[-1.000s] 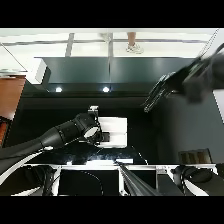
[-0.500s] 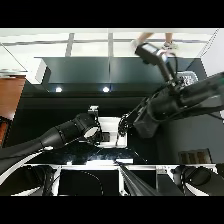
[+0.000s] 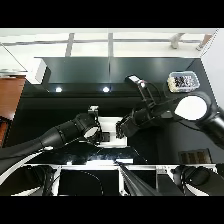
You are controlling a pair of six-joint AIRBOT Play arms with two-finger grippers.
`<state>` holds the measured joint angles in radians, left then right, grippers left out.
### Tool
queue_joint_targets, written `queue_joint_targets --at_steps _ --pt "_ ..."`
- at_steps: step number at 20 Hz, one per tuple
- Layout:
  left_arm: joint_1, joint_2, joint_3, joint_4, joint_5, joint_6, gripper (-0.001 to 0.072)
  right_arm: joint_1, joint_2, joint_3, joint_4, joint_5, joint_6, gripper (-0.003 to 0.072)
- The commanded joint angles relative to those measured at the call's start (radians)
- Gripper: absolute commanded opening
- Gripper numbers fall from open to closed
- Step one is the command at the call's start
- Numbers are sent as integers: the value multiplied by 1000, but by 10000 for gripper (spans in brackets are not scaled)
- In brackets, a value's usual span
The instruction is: Fold the box and place the chain.
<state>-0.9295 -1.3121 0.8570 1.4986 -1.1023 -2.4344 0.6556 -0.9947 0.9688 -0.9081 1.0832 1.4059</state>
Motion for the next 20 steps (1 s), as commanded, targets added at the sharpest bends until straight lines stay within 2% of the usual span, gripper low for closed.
queue_joint_targets --at_steps 1,6,7,8,9,12,14,17,20 --pt "0 0 0 0 2 0 25 26 -41 -31 15 -65 0 10" --pt "0 0 0 0 -8 1 25 49 -82 -31 -8 -43 3 19" --pt "0 0 0 -10 -7 6 26 49 -81 -31 -20 -23 10 166" --pt "1 0 0 -24 -1 22 26 48 -81 -31 -41 0 23 492" --pt "2 0 1 -31 0 27 26 46 -78 -30 -73 37 23 559" --pt "3 0 1 -46 -2 29 25 -28 -8 -30 -165 146 23 558" --pt "4 0 1 -46 -1 14 25 -127 85 -30 -238 170 39 558" --pt "5 -1 9 -35 2 -19 22 -290 217 -30 -252 180 60 558" --pt "18 -13 31 -31 2 -25 22 -359 271 -30 -251 201 65 558"
